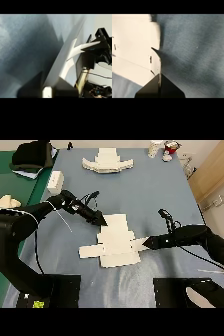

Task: Fold the box.

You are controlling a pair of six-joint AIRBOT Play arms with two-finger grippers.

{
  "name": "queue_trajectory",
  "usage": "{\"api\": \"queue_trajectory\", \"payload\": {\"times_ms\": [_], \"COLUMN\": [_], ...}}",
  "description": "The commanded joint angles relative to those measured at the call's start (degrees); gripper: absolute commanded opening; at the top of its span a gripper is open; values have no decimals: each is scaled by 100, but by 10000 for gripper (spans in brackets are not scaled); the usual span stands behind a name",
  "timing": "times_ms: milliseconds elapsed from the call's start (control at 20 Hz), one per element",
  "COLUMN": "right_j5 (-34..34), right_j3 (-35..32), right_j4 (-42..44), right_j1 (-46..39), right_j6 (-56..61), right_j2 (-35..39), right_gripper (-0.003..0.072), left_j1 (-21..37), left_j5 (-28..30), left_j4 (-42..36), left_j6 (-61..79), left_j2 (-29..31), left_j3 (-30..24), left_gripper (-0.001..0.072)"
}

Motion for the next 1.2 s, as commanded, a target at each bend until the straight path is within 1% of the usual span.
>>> {"api": "queue_trajectory", "payload": {"times_ms": [0,250,300,350,400,600,800,900,1150], "right_j5": [-11,-11,-11,-11,-11,-2,2,2,2], "right_j3": [-2,-2,-2,-2,-2,-2,-2,-2,-2], "right_j4": [-17,-72,-72,-74,-74,-92,-94,-98,-114], "right_j1": [0,0,0,0,0,0,0,0,0], "right_j6": [-2,-4,-4,-2,-4,-2,-4,-2,-2], "right_j2": [2,2,2,2,2,2,2,2,2], "right_gripper": [3,3,3,3,4,4,3,4,4], "left_j1": [-118,-120,-120,-120,-120,-149,-317,-380,-415], "left_j5": [-22,-232,-293,-352,-382,-435,-472,-479,-481], "left_j4": [-138,-90,-48,-50,-52,-28,166,262,284], "left_j6": [356,566,603,625,623,625,638,660,710], "left_j2": [-35,-35,-35,-35,-35,-35,-35,-35,-35], "left_j3": [55,107,107,107,107,107,107,107,107], "left_gripper": [67,69,90,269,384,380,379,162,156]}}
